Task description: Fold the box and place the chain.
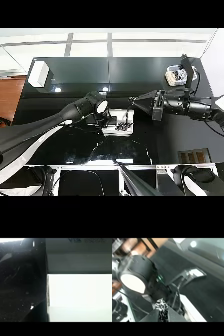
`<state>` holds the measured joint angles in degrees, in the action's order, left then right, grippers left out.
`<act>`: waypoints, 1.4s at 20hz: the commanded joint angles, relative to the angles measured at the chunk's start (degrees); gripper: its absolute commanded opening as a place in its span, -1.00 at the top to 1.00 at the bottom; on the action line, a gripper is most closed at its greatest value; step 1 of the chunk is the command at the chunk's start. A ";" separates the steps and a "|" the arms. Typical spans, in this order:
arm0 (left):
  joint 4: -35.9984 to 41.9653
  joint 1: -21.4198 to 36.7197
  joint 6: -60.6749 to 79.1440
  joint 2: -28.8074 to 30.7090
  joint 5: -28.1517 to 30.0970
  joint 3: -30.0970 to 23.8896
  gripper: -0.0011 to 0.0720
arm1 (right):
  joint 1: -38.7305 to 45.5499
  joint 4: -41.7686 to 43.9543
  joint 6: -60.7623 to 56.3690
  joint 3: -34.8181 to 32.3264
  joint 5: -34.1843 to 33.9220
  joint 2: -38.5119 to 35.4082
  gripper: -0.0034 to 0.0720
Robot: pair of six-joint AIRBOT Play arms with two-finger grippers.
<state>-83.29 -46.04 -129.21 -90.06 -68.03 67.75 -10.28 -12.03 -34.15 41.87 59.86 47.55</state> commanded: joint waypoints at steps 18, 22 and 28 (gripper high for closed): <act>-0.02 0.02 0.00 0.00 0.31 0.02 0.89 | -4.35 -40.74 2.64 -14.71 -15.61 3.39 -0.96; 0.00 0.02 0.00 0.00 0.28 0.02 0.89 | -6.95 -31.80 29.97 -15.02 -18.58 10.03 -0.96; -0.02 0.02 0.00 0.00 0.24 0.02 0.89 | -7.10 -24.39 44.44 -9.38 -16.09 20.04 -0.84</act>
